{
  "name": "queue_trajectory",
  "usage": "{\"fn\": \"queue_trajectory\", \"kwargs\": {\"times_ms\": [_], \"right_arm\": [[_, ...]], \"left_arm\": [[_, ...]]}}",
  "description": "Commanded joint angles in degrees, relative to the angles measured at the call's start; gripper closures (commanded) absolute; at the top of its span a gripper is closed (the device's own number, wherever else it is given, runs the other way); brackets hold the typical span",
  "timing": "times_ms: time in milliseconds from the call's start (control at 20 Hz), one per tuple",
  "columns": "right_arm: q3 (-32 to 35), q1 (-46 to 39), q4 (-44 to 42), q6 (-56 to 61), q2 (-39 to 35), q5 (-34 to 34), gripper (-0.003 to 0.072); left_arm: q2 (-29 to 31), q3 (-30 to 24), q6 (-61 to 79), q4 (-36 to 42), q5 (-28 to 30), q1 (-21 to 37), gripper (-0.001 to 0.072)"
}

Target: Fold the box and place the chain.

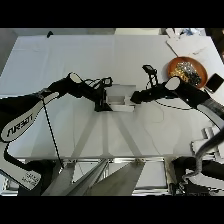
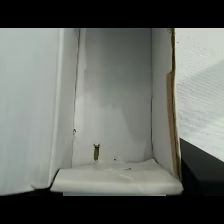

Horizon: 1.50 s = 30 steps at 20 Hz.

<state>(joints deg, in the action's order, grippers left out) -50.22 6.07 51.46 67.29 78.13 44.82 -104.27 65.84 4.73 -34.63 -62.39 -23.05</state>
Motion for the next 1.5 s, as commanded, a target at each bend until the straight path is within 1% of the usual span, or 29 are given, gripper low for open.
{"fn": "queue_trajectory", "kwargs": {"times_ms": [0,150,300,450,650,800,900,950,1000,1050,1200,1350,1400,1450], "right_arm": [[0.0,0.0,-0.04,0.17,-2.19,1.03,0.032],[0.0,0.0,-0.07,0.17,-2.89,1.97,0.0321],[0.0,0.0,0.02,-0.17,-3.02,4.28,0.0325],[0.0,-0.02,2.34,-0.28,-3.41,5.46,0.0325],[0.0,-0.02,4.37,-0.31,-7.1,5.27,0.0326],[0.02,-1.92,5.14,-0.31,-9.2,5.86,0.0326],[0.04,-3.98,6.05,-0.31,-9.27,7.34,0.0322],[0.07,-4.96,7.19,-0.28,-9.27,7.82,0.0297],[0.15,-5.97,7.48,-0.28,-9.27,8.02,0.0251],[0.48,-6.84,7.13,-0.28,-9.27,7.82,0.0245],[3.37,-8.98,3.41,-3.85,-9.25,7.43,0.0245],[6.67,-13.84,-5.99,-8.7,-9.27,7.78,0.0247],[7.23,-16.26,-9.44,-10.01,-9.27,8.2,0.0272],[7.56,-18.38,-11.13,-10.69,-9.27,8.28,0.0346]], "left_arm": [[0.04,-0.02,0.13,-0.13,0.02,-0.02,0.0503],[0.07,-0.02,0.13,-0.11,0.02,-0.02,0.0503],[0.04,-0.02,0.13,-0.13,0.02,-0.02,0.0503],[0.04,-0.02,0.13,-0.13,0.02,-0.02,0.0503],[0.04,-0.02,0.13,-0.13,0.02,-0.02,0.0503],[0.04,-0.02,0.13,-0.11,0.02,-0.02,0.0503],[0.04,-0.02,0.13,-0.13,0.02,-0.02,0.0503],[0.04,-0.02,0.13,-0.11,0.02,-0.02,0.0503],[0.04,-0.02,0.13,-0.13,0.02,-0.02,0.0503],[0.04,-0.02,0.13,-0.13,0.02,-0.02,0.0503],[0.04,-0.02,0.13,-0.11,0.02,-0.02,0.0503],[0.04,-0.02,0.13,-0.13,0.02,-0.02,0.0503],[0.04,-0.02,0.13,-0.11,0.02,-0.02,0.0503],[0.04,-0.02,0.13,-0.11,0.02,-0.02,0.0503]]}}
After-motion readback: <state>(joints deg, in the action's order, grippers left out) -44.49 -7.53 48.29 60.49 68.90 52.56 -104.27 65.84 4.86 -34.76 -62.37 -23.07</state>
